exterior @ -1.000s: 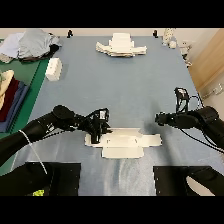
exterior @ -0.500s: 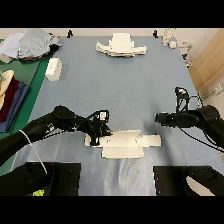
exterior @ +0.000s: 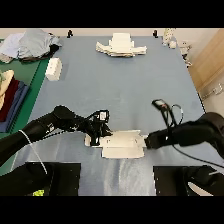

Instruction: Fold the box.

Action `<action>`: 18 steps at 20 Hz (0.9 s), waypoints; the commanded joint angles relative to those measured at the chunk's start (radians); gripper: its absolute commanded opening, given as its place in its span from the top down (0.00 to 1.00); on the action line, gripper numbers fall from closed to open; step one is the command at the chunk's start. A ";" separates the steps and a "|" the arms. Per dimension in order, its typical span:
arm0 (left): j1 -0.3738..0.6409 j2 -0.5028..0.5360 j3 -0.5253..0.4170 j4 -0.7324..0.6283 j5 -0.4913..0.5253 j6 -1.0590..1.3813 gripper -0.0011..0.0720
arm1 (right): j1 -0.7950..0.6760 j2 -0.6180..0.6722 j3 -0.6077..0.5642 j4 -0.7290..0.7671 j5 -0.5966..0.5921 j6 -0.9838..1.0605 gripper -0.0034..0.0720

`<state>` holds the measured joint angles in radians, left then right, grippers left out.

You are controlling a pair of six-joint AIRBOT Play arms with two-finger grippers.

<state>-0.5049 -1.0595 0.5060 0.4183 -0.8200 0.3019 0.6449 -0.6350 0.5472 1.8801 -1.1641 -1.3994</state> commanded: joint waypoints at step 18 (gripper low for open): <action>0.000 -0.001 0.000 0.001 0.000 0.000 0.97 | 0.579 -0.174 -0.131 -0.603 0.431 0.000 0.17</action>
<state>-0.5049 -1.0599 0.5060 0.4194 -0.8207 0.3016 1.2201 -0.8101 0.3958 1.3674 -0.7433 -1.5482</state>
